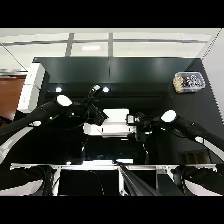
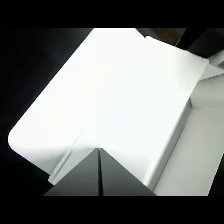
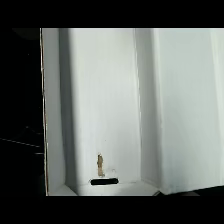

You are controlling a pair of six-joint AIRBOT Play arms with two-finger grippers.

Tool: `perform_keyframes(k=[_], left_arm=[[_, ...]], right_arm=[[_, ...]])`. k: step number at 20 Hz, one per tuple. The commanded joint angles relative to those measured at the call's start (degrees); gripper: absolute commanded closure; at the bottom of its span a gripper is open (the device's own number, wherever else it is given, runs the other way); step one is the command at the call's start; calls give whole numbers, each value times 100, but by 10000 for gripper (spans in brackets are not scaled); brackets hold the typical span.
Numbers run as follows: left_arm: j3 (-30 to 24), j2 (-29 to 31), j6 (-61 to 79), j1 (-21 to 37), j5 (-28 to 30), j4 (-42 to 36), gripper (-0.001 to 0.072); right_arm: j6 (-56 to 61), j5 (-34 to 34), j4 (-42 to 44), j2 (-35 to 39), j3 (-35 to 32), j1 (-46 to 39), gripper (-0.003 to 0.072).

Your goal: Fold the box and place the chain.

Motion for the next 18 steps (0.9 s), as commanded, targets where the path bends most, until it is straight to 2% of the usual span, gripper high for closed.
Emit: perform_keyframes(k=[1,4,6,9,11,12,14,18], left_arm=[[205,-48,-144,-7,-232,616,686],[579,264,-1178,170,-315,1335,686],[514,835,-1255,391,-413,1591,686],[-164,1679,-684,922,-704,1366,685],[-713,2002,42,1141,-767,1233,678],[-911,2050,686,1134,-898,1314,548],[-1102,2022,1729,1003,-909,1550,-8],[-1093,1971,2142,361,4,2815,-2]], right_arm=[[4,-11,4,-2,-2,4,242],[4,-11,7,-2,-2,4,242],[4,-11,7,-2,-2,4,242],[4,-11,7,-2,-2,4,242],[4,-11,4,-2,-2,4,242],[4,-11,4,-2,-2,4,242],[4,-11,4,-2,-2,4,242],[4,-11,4,-2,-2,4,242]])
